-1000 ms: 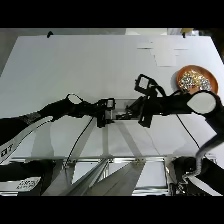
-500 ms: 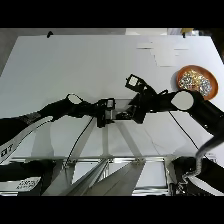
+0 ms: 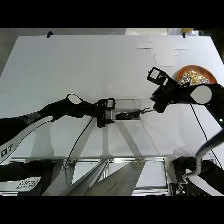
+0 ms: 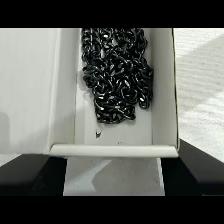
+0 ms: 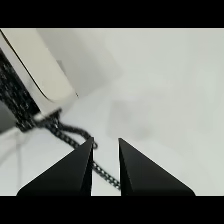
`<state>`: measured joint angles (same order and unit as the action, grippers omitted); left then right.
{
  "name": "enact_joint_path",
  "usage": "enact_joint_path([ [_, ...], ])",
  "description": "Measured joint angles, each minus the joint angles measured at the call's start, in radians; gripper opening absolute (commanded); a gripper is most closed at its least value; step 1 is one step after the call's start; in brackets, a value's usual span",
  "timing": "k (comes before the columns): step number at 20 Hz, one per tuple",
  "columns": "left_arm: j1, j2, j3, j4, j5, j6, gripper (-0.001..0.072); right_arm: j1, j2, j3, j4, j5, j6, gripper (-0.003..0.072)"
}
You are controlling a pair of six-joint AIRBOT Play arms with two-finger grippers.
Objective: Fold the box and place the chain.
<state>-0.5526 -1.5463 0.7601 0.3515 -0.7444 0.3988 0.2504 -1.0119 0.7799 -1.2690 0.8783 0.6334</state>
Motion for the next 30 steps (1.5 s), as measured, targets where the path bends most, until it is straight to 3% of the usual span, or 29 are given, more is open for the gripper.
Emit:
enact_joint_path([
  [8, 0.0, 0.0, 0.0, 0.0, 0.0, 0.0, 0.0271, -0.024, -0.19, -0.003, -0.036, 0.005, -0.237, 0.0225],
  [19, 0.0, 0.0, 0.0, 0.0, 0.0, 0.0, 0.0271, -0.025, -0.329, -0.004, -0.014, -0.05, -0.3, 0.0216],
  [21, 0.0, 0.0, 0.0, 0.0, 0.0, 0.0, 0.0271, -0.026, -0.346, -0.003, -0.006, -0.051, -0.302, 0.0068],
  [22, 0.0, 0.0, 0.0, 0.0, 0.0, 0.0, 0.0271, -0.026, -0.352, -0.003, -0.002, -0.045, -0.302, 0.0033],
  [30, 0.0, 0.0, 0.0, 0.0, 0.0, 0.0, 0.0271, -0.026, -0.296, -0.005, -0.022, -0.043, -0.294, 0.0015],
])
